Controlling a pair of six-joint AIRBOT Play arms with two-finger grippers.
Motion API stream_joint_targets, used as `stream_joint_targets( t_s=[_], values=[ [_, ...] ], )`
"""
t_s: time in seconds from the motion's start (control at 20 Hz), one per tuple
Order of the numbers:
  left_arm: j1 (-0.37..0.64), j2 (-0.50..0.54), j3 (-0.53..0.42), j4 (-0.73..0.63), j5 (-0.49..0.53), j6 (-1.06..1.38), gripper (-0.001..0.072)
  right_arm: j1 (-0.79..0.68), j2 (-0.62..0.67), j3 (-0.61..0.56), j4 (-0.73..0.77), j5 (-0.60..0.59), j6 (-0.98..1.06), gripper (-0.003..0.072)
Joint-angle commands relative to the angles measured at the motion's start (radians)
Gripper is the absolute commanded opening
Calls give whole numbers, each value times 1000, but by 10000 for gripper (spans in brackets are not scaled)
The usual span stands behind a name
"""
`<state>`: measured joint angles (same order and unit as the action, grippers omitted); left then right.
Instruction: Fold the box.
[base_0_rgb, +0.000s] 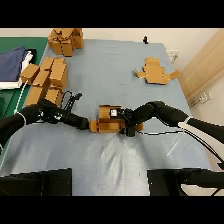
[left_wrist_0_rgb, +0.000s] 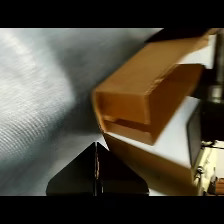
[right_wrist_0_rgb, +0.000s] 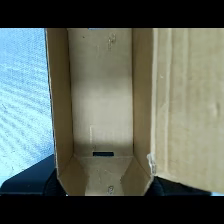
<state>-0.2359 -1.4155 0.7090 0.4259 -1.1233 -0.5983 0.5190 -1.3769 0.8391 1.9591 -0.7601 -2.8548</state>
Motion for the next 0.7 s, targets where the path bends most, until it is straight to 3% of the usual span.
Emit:
stream_joint_targets(
  t_s=[0.0,0.05,0.1,0.15,0.2,0.25,0.45,0.65],
  values=[
    [19,9,10,-107,-103,92,197,0,0,1,0,0,0,511],
    [18,8,10,-107,-110,77,391,0,0,1,0,0,0,511],
    [18,8,10,-107,-114,70,412,0,0,1,0,0,0,466],
    [18,8,10,-108,-109,70,413,0,0,1,0,0,0,373],
    [18,8,10,-111,-104,70,439,0,0,1,0,0,0,344],
    [17,8,10,-119,-97,68,531,0,0,1,0,0,0,345],
    [-25,9,10,-141,-69,62,546,0,0,1,0,0,0,345],
    [-113,9,43,-106,51,-111,545,0,0,1,0,0,0,345]
  ],
)
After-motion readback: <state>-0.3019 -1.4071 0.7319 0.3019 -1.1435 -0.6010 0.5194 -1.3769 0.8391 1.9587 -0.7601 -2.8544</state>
